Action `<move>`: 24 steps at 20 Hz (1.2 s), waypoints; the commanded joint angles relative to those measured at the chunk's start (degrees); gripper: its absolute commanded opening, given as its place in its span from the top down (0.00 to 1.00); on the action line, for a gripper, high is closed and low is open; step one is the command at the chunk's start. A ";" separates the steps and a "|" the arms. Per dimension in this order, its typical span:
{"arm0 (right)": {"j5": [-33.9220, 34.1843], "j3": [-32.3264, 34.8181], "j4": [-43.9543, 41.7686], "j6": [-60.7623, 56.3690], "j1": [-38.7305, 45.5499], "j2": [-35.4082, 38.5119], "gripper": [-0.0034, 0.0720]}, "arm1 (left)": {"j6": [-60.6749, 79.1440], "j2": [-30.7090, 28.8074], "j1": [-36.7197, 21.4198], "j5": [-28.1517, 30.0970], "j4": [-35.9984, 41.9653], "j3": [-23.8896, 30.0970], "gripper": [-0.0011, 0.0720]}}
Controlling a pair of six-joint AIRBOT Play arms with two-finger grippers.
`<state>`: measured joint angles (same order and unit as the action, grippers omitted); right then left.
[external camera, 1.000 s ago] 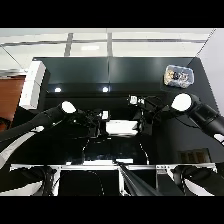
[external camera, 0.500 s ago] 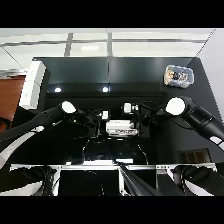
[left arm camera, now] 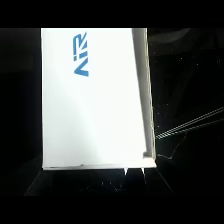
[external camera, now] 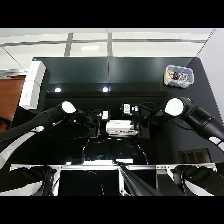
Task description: Fold the box and place the chain.
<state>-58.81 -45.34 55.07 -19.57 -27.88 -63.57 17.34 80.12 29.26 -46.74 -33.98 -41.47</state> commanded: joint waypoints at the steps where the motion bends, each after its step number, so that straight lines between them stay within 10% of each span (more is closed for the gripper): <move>1: -0.37 0.20 0.04 -0.15 -0.04 -0.17 0.69 | -0.02 0.04 0.02 0.02 -0.02 0.02 0.44; 24: -0.09 1.95 0.00 -0.17 -0.02 -0.17 0.56 | -0.02 0.04 0.02 0.02 -0.02 0.02 0.44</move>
<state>-58.74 -43.40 55.00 -19.70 -27.88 -63.81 17.37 80.12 29.26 -46.74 -33.98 -41.47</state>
